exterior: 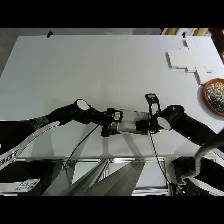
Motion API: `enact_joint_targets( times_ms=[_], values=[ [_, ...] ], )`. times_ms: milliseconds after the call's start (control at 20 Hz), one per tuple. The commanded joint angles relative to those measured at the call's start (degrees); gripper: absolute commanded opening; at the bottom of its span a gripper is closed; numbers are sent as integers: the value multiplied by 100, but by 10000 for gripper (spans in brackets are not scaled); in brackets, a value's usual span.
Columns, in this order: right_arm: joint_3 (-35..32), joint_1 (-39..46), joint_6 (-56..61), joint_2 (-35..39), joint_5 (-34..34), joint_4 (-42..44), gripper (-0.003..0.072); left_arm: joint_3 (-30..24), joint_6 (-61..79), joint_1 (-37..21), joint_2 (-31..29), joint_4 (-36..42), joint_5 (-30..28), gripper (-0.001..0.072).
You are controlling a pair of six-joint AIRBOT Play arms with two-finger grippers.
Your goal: Fold the box and place the chain.
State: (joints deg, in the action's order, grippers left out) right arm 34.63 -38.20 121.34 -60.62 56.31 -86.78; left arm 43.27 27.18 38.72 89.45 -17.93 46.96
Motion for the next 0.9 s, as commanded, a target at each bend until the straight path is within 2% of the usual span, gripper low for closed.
enact_joint_targets(
  times_ms=[0, 200, 350, 500, 600, 650, 750, 850],
  values=[
    [7, 0, -916, 739, 76, -9, 349, 4, -17, -7, 0, 15, 0, 134],
    [328, 363, -1316, 2083, 542, -129, 347, 4, -17, -7, 0, 15, 2, 134],
    [1115, 1368, -1919, 2507, 1123, -1054, 340, 4, -17, -7, 0, 15, 2, 134],
    [1742, 3171, -2957, 2151, 1036, -1604, 330, 4, -17, -7, 0, 15, 4, 134],
    [1860, 4468, -3136, 1672, 461, -1585, 317, 4, -17, -7, 0, 15, 2, 134],
    [1860, 5029, -3071, 1401, 33, -1392, 282, 4, -17, -4, 0, 15, 2, 134],
    [1860, 5842, -3230, 789, -616, -957, 260, 4, -17, -7, 0, 15, 0, 134],
    [1862, 6428, -3381, 125, -920, -944, 227, 4, -17, -4, 0, 17, 4, 134]
  ],
)
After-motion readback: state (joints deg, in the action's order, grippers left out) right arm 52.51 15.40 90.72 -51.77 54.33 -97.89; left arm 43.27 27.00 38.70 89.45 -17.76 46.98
